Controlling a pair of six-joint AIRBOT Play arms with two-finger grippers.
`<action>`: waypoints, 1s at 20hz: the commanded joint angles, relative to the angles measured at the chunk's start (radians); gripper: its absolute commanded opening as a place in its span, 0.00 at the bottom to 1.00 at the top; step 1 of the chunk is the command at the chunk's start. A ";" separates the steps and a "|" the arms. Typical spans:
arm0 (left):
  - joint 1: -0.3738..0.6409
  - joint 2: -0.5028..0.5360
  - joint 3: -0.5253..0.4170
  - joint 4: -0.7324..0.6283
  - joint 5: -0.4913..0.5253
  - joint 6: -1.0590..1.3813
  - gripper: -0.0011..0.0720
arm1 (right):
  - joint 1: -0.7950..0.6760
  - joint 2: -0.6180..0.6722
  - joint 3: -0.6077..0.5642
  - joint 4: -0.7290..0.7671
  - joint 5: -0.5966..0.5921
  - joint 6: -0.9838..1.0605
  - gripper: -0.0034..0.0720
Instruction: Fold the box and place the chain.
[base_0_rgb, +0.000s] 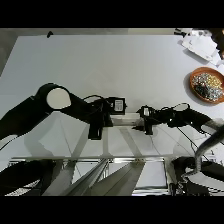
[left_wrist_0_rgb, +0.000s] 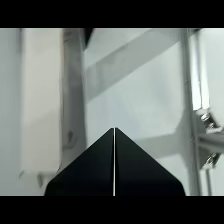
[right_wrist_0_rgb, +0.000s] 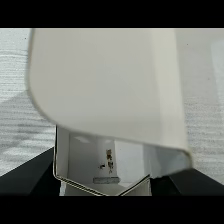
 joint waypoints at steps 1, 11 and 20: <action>-0.005 -0.114 -0.002 -0.154 0.013 0.101 0.02 | 0.001 0.000 0.000 0.000 0.001 0.000 0.60; -0.005 -0.301 -0.002 -0.307 0.716 0.066 0.02 | 0.001 0.000 0.000 0.000 0.000 0.000 0.60; 0.015 -0.425 -0.002 -0.232 0.609 -0.110 0.02 | 0.001 0.000 0.000 0.000 0.000 0.000 0.60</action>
